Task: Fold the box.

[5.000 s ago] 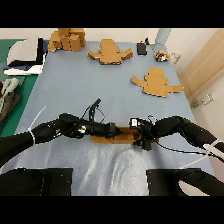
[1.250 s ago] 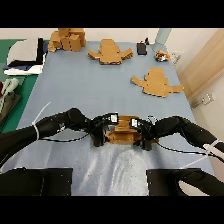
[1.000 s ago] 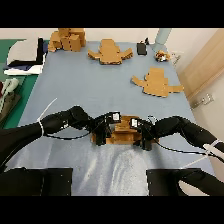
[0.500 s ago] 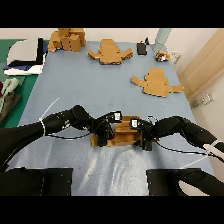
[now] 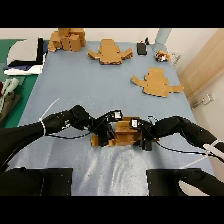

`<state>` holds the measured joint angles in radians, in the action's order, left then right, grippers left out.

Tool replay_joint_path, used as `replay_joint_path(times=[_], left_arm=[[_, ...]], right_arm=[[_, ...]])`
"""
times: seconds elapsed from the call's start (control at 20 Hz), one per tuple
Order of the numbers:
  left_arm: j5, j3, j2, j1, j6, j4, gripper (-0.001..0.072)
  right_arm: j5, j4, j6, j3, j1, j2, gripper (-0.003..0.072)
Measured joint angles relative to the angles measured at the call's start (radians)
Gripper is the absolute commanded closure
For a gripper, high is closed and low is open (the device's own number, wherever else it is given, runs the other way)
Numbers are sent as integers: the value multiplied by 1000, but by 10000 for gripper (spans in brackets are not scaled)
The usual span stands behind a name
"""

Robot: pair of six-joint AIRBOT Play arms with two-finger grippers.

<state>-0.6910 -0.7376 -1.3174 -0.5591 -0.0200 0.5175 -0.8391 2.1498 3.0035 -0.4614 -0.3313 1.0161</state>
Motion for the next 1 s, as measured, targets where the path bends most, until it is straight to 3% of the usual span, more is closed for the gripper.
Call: replay_joint_path(times=[0.25, 0.5, 0.55, 0.6, 0.65, 0.7, 0.8, 1.0], left_arm=[[-57, 0, 0, 43, -124, 180, 543], [-116, 0, 8, 47, -165, 232, 521], [-117, 0, 8, 40, -168, 225, 483], [-114, 0, 9, 34, -171, 220, 279], [-108, 0, 9, 29, -174, 214, 236], [-104, 0, 9, 24, -178, 211, 239], [-100, 0, 10, 17, -178, 204, 374], [-72, 0, 10, 1, -179, 176, 375]], right_arm=[[0, 1, 0, 0, 0, 0, 128], [0, 0, 0, 0, 0, 0, 128], [0, 0, 0, 0, 0, 0, 128], [0, 0, 0, 0, 0, 0, 128], [0, 0, 0, 0, 0, 0, 128], [0, 0, 0, 0, 0, 0, 128], [0, 0, 0, 0, 0, 0, 128], [0, 0, 0, 0, 0, 0, 128]])
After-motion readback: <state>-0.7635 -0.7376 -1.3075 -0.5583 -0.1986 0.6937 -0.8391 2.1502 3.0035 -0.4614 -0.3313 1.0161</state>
